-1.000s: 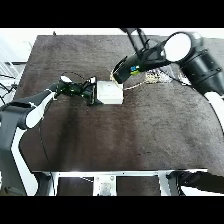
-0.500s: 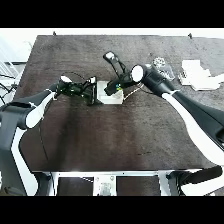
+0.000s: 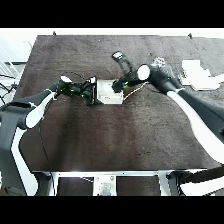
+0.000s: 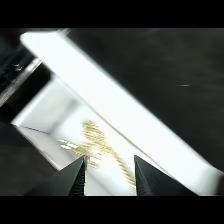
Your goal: Fold the box and place the chain.
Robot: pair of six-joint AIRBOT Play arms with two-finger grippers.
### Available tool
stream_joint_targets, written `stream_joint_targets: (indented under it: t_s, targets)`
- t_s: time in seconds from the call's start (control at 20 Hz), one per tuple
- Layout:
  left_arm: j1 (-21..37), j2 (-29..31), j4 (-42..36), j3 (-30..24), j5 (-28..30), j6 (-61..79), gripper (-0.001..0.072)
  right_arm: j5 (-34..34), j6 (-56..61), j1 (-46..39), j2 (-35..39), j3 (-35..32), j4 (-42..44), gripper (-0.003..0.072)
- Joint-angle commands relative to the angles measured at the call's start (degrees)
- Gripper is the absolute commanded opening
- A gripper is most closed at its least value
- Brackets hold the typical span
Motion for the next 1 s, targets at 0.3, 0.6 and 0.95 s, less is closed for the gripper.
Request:
stream_joint_targets:
  t_s: [0.3, 0.6, 0.95]
  targets:
    - [-0.02, -0.04, 0.02, 0.02, 0.04, 0.04, 0.0464, -7.91, 9.57, -23.45, -0.15, -7.72, 2.89, 0.0499]
    - [0.00, -0.04, 0.02, 0.02, 0.04, 0.02, 0.0464, -16.85, 9.57, -22.49, -9.77, -7.41, 8.13, 0.0494]
    - [0.00, -0.04, 0.02, 0.02, 0.04, 0.02, 0.0464, -19.74, 4.70, -20.98, -14.95, -2.60, 14.58, 0.0015]
